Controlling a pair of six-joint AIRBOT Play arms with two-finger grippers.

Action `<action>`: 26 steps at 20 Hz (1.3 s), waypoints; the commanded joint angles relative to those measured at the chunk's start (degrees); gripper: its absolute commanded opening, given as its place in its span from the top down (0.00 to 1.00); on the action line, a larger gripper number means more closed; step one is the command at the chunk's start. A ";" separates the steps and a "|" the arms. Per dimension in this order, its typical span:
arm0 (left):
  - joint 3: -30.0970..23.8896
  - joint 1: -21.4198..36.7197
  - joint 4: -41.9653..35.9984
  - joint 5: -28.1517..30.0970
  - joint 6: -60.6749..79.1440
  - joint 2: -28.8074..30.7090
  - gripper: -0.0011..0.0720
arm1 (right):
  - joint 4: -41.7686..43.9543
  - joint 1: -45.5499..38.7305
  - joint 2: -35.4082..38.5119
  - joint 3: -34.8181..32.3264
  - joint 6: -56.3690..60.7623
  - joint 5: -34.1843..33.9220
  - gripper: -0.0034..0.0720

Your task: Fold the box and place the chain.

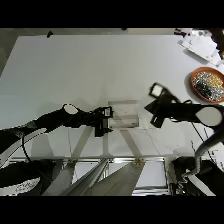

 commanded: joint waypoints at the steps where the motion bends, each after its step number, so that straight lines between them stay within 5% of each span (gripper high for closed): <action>1: 0.00 0.04 -0.04 0.13 -0.07 0.02 0.97 | -4.94 -12.46 8.35 0.00 25.42 11.37 0.94; 7: 0.00 0.04 -0.04 0.13 -0.07 0.02 0.97 | -7.41 -26.82 3.54 -2.62 35.12 16.85 0.94; 13: 0.00 0.04 -0.04 0.13 -0.07 0.02 0.97 | -3.89 -26.84 -13.60 -3.85 33.05 13.94 0.94; 17: 0.00 0.04 -0.04 0.13 -0.07 0.02 0.97 | 6.29 -26.84 -22.58 -3.85 22.71 12.61 0.94; 26: 0.00 0.04 -0.04 0.13 -0.07 0.02 0.97 | 8.07 -22.88 -28.28 -3.85 19.52 11.93 0.94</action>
